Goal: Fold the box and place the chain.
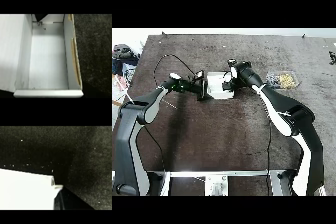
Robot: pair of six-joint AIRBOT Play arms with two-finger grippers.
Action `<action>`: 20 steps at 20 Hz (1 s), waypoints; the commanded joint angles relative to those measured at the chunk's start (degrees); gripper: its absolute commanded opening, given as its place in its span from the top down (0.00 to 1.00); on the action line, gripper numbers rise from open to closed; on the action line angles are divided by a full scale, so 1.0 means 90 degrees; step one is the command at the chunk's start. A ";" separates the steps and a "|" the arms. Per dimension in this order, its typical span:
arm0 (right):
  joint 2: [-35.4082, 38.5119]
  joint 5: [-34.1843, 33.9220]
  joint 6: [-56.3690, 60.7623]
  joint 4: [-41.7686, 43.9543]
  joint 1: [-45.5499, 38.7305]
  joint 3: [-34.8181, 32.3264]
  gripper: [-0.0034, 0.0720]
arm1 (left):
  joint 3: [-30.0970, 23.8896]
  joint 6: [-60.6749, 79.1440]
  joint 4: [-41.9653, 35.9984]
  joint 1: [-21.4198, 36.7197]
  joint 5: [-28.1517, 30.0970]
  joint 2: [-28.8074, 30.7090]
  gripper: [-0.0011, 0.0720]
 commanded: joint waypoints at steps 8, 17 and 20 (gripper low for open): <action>0.0107 -0.0034 0.0036 0.0204 0.0007 0.0005 0.50 | -0.0002 -0.0015 0.0000 0.0005 -0.0005 0.0000 0.52; -0.0085 0.0160 0.0036 0.0005 0.0007 0.0000 0.93 | -0.0002 -0.0015 0.0000 0.0005 -0.0005 0.0000 0.52; -0.0100 0.0121 0.0049 -0.0015 0.0012 -0.0002 0.93 | -0.0002 -0.0015 0.0000 0.0005 -0.0007 0.0000 0.52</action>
